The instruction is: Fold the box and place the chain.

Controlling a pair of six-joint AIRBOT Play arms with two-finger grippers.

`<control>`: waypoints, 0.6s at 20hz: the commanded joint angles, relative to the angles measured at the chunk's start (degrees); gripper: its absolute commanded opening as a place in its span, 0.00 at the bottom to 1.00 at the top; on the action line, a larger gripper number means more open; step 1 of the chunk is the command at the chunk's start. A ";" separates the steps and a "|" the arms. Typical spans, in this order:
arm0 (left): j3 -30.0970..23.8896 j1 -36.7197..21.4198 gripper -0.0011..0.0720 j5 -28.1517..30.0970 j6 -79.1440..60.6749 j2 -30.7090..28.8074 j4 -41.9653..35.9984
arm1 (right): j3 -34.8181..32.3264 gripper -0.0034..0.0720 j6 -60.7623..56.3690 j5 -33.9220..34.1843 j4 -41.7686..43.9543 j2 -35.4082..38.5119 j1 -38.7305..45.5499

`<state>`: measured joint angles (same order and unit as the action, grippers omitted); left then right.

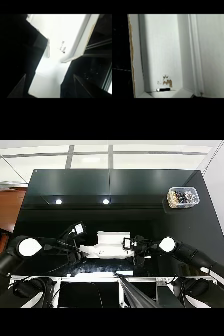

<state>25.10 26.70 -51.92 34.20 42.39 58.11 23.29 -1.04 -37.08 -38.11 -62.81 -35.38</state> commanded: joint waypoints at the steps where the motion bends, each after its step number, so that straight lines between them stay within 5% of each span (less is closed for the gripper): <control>1: -0.35 1.86 0.97 2.84 -6.67 2.95 -0.48 | 0.02 0.52 0.00 0.00 0.02 0.02 -0.02; 4: -0.35 4.28 0.87 4.63 -13.29 5.70 -0.55 | 0.02 0.52 -0.02 -0.02 0.02 0.02 -0.02; 12: -0.35 8.85 0.87 9.75 -13.53 12.48 -0.59 | 0.02 0.52 0.00 0.00 0.02 0.02 -0.02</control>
